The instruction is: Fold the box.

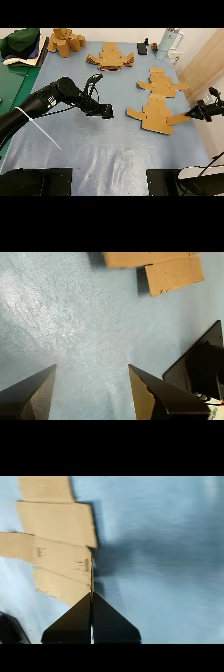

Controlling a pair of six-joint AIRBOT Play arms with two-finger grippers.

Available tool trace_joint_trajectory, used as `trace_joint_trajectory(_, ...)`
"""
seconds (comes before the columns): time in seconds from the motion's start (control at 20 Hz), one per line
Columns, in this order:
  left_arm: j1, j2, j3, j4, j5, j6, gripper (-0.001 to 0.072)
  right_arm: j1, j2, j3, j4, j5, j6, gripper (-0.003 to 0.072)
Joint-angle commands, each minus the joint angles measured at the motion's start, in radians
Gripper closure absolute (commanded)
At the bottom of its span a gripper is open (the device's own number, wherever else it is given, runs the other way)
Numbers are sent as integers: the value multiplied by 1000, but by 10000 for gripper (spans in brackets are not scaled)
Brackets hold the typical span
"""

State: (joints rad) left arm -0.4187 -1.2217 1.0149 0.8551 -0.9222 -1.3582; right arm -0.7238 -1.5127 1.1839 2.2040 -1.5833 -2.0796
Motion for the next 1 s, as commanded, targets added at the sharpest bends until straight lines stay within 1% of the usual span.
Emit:
trace_joint_trajectory(0.0, 1, 0, 0, -5, -1, 0, 25, 114, 76, -89, 166, 1, -14, 685)
trace_joint_trajectory(0.15, 0, 0, 0, -29, -7, 1, 25, 246, 212, -279, 164, 167, -6, 685)
trace_joint_trajectory(0.25, 1, 0, 0, -29, -23, 1, 25, 311, 303, -399, 131, 291, 38, 685)
trace_joint_trajectory(0.3, 1, 0, 0, -29, -31, 1, 25, 330, 330, -433, 97, 333, 68, 683)
trace_joint_trajectory(0.35, 1, 0, 0, -29, -37, 1, 25, 343, 346, -456, 79, 351, 92, 681)
trace_joint_trajectory(0.4, 1, 0, 0, -28, -41, 1, 25, 348, 347, -468, 80, 345, 92, 649)
trace_joint_trajectory(0.45, 1, 0, 0, -28, -42, 1, 25, 355, 344, -478, 80, 345, 92, 505)
trace_joint_trajectory(0.5, 1, 0, 0, -29, -43, 1, 25, 362, 340, -486, 84, 351, 92, 381)
trace_joint_trajectory(0.85, 1, 0, 0, -29, -38, 0, 25, 439, 250, -490, 83, 407, 90, 386)
trace_joint_trajectory(0.9, 1, 0, 0, -29, -39, 0, 24, 449, 237, -490, 84, 412, 84, 394)
trace_joint_trajectory(0.95, 1, 0, 0, -29, -39, 0, 25, 460, 228, -490, 92, 422, 59, 431)
